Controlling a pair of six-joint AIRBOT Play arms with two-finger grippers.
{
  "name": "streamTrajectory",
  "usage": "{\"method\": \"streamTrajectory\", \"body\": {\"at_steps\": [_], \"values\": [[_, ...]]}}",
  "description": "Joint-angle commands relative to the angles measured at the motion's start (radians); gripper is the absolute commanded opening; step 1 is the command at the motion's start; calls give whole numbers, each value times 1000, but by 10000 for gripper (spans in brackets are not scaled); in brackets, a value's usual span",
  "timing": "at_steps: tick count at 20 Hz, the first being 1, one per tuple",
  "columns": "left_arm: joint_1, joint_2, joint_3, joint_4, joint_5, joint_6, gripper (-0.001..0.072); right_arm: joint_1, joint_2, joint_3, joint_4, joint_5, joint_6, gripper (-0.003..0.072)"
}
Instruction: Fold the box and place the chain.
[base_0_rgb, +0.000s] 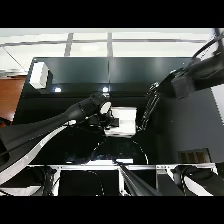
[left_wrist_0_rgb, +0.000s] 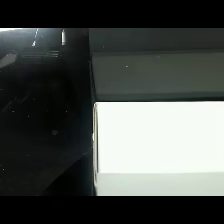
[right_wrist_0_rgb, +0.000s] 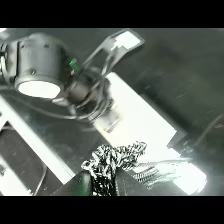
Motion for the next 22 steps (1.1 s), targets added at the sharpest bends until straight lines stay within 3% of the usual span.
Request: {"method": "streamTrajectory", "body": {"at_steps": [1,4,7,12,15,19,20,21,22], "values": [[0,-1,0,0,0,0,29,17,0,-109,118,-58,-48,14],[0,-1,0,0,0,0,29,17,0,-147,179,-105,-74,14],[0,-1,0,0,1,0,29,28,0,-263,209,-153,-89,14],[0,-1,0,0,0,0,29,119,-1,-577,214,-463,-78,15],[0,-1,0,0,0,0,29,155,-7,-705,213,-643,-73,15],[0,-1,0,0,0,0,29,155,-11,-731,180,-660,-72,18],[0,-1,0,0,0,0,29,155,-11,-731,180,-660,-65,118],[0,-1,0,0,0,0,29,151,-11,-731,180,-660,-61,368],[0,-1,0,0,0,0,29,139,-11,-730,179,-653,-61,382]]}}
